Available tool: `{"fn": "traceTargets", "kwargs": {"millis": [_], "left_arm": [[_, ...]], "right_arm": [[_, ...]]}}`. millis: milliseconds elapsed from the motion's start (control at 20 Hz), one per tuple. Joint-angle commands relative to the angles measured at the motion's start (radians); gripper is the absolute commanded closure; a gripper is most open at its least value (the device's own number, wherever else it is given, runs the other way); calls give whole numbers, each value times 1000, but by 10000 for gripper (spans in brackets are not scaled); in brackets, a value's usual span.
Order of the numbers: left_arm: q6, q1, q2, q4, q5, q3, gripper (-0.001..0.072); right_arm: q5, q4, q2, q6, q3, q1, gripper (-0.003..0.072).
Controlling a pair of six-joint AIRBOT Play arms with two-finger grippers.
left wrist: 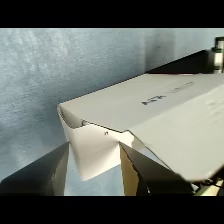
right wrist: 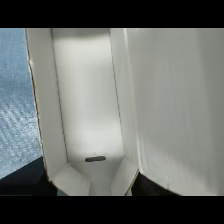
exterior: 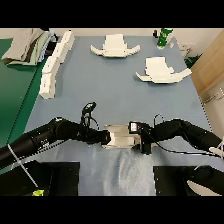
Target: Fold the box.
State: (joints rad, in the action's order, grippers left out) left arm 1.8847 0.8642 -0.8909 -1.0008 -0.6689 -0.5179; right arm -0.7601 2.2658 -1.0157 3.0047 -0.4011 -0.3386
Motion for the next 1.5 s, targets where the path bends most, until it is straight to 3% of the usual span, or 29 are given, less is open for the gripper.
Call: {"fn": "traceTargets", "kwargs": {"millis": [0,100,200,600,700,1150,1450], "left_arm": [[185,52,-42,-146,-22,-37,256],[237,84,-85,-192,-23,-69,304],[286,107,-134,-236,-33,-105,304],[418,142,-297,-391,-203,-282,306],[479,159,-322,-445,-262,-310,356],[601,205,-375,-467,-301,-335,356],[602,226,-465,-505,-377,-428,356]], "right_arm": [[0,0,1,0,0,0,164],[0,0,1,0,0,0,164],[0,0,1,0,0,0,164],[0,0,1,0,0,0,164],[0,0,1,0,0,0,164],[0,0,1,0,0,0,164],[0,0,1,0,0,0,164]]}}
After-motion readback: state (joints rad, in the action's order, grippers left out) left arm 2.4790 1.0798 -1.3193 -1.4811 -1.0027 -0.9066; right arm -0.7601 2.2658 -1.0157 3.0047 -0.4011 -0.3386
